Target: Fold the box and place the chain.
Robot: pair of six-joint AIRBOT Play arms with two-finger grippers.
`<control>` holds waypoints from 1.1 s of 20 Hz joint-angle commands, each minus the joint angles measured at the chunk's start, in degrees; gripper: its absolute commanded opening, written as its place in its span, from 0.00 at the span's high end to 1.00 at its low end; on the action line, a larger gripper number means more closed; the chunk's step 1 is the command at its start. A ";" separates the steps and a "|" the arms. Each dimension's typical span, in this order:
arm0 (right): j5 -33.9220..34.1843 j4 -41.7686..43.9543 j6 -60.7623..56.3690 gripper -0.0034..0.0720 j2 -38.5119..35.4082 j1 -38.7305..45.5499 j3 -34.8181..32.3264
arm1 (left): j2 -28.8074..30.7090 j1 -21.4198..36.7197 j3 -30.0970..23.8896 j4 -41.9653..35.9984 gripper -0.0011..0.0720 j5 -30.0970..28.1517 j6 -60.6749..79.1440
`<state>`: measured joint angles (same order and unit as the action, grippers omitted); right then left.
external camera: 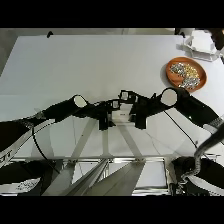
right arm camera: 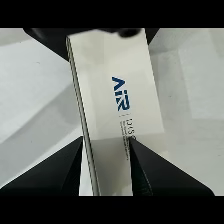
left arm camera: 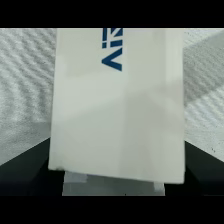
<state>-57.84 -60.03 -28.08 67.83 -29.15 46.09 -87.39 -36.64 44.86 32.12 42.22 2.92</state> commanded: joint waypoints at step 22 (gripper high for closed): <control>12.57 24.68 4.83 0.94 -2.03 0.17 -8.39 | 0.04 0.00 -0.02 -0.17 0.42 0.02 -0.17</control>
<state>-46.41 -39.03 -25.17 65.71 -29.15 39.77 -87.39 -36.64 44.86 31.92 42.26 2.74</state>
